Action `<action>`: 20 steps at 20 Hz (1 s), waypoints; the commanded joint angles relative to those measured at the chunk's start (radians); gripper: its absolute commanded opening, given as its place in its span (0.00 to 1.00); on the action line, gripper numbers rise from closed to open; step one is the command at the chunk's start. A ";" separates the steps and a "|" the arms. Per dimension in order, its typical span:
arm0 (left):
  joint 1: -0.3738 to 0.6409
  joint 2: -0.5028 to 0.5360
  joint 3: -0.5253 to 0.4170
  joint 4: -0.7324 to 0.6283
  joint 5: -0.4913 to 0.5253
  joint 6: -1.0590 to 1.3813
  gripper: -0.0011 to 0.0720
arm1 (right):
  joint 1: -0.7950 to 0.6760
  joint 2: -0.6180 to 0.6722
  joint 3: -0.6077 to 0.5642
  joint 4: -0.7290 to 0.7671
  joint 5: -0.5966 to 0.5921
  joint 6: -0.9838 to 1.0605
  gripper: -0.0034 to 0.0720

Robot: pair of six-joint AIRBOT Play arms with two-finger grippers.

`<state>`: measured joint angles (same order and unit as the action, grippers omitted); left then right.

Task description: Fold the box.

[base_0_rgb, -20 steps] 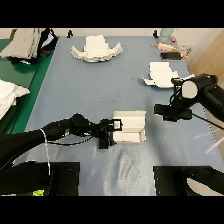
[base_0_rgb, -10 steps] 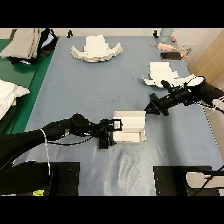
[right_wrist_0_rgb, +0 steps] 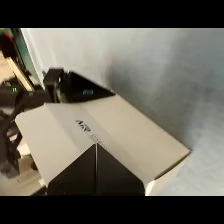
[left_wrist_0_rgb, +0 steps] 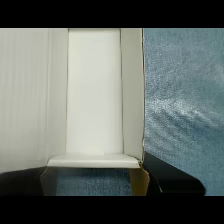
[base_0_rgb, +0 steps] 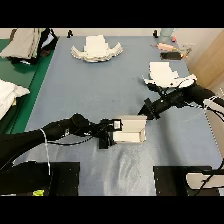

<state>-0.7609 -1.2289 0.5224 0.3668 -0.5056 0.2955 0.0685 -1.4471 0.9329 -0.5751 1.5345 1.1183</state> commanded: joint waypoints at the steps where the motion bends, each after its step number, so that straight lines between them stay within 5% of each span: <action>1: 0.000 0.001 0.000 0.000 0.000 0.000 0.73 | 0.086 0.069 -0.003 -0.085 0.026 -0.065 0.05; 10: 0.000 0.001 0.000 0.000 0.000 0.000 0.73 | 0.375 0.334 -0.103 -0.488 -0.330 -0.065 0.05; 20: 0.000 0.001 0.000 0.000 0.000 0.000 0.73 | 0.610 0.593 -0.325 -0.555 -0.635 -0.065 0.05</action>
<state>-0.7609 -1.2289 0.5224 0.3668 -0.5056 0.2955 0.6132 -0.9207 0.6678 -1.1103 1.0061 1.0538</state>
